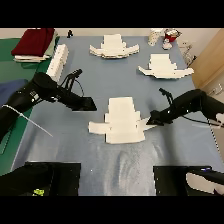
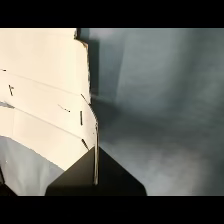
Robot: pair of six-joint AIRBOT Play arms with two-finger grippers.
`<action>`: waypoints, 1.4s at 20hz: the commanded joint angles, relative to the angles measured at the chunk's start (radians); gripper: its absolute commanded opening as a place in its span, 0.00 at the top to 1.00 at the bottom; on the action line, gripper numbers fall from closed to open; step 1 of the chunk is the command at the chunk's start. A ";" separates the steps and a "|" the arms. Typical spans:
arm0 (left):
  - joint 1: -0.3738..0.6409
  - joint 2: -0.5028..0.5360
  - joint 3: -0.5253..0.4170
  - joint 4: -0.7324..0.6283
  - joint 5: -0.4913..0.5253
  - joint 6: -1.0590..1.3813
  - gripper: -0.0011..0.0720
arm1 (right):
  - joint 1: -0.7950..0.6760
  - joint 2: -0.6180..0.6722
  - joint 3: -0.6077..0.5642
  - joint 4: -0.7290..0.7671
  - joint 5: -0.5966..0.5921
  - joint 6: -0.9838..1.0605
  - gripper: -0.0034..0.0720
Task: Fold the box.
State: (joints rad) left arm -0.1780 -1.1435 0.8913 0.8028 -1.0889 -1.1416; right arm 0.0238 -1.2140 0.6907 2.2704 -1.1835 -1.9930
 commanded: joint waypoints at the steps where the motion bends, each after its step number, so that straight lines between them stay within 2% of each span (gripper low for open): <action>1: 0.119 -0.011 0.004 -0.005 -0.105 0.015 0.21 | 0.093 0.184 -0.161 0.004 0.059 0.030 0.95; 3: 0.166 -0.038 0.004 -0.049 -0.122 0.069 0.21 | 0.128 0.290 -0.223 0.005 0.125 0.033 0.95; 6: 0.188 -0.133 0.004 -0.184 -0.169 0.185 0.22 | 0.158 0.361 -0.248 0.003 0.170 0.033 0.95; 11: 0.184 -0.321 0.004 -0.264 -0.183 0.276 0.22 | 0.184 0.373 -0.248 0.003 0.189 0.033 0.95; 15: 0.180 -0.433 0.009 -0.424 -0.192 0.420 0.22 | 0.184 0.373 -0.248 0.003 0.189 0.033 0.95; 20: 0.084 -0.563 0.118 -0.455 -0.214 0.454 0.22 | 0.184 0.373 -0.248 0.002 0.189 0.033 0.95; 21: 0.061 -0.579 0.139 -0.454 -0.214 0.454 0.27 | 0.184 0.373 -0.248 0.002 0.189 0.033 0.95; 22: 0.039 -0.592 0.158 -0.454 -0.217 0.456 0.47 | 0.184 0.373 -0.248 0.000 0.189 0.033 0.95; 23: 0.021 -0.603 0.172 -0.453 -0.225 0.472 0.50 | 0.184 0.373 -0.248 0.000 0.190 0.033 0.95; 28: -0.022 -0.631 0.206 -0.435 -0.293 0.480 0.50 | 0.184 0.373 -0.248 0.000 0.201 0.033 0.95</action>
State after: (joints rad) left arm -0.1776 -1.7569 1.0767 0.3576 -1.3464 -0.6739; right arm 0.2070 -0.8413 0.4435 2.2704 -0.9901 -1.9606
